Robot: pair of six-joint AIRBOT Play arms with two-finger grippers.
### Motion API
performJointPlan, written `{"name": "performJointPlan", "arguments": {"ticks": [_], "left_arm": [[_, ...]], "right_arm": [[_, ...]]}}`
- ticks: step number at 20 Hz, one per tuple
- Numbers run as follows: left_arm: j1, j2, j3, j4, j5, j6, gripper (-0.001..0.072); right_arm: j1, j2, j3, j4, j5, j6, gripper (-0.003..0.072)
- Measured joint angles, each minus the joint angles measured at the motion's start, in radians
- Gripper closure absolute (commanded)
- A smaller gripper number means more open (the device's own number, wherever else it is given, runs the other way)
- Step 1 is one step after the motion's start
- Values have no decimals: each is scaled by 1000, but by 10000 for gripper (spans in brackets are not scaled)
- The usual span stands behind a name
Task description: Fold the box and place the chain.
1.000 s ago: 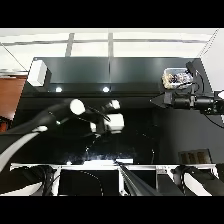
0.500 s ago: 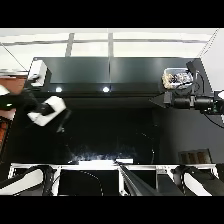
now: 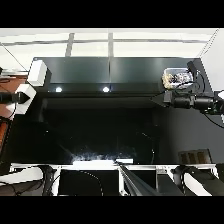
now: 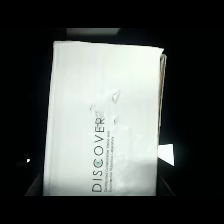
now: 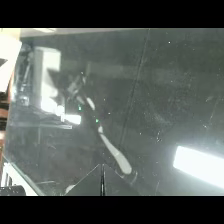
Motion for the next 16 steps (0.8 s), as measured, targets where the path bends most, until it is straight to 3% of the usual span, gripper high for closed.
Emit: {"name": "performJointPlan", "arguments": {"ticks": [2,3,4,8,10,12,15,16], "left_arm": [[-24,-70,61,-10,12,6,298],[-37,-101,84,-13,19,7,172],[-53,-128,102,-15,25,10,-4],[-95,-174,138,34,117,-68,-4],[-104,-161,156,60,114,-122,-4],[-109,-123,177,83,51,-165,-3],[-112,-45,210,101,-119,-204,4],[-113,-14,220,105,-183,-235,120]], "right_arm": [[0,0,0,0,-2,13,663],[0,0,0,0,-4,15,664],[0,0,0,0,-7,19,664],[0,0,0,1,-13,33,664],[0,0,0,1,-7,37,663],[0,0,0,2,-3,40,663],[0,0,0,3,0,40,664],[0,2,1,3,1,40,664]]}}
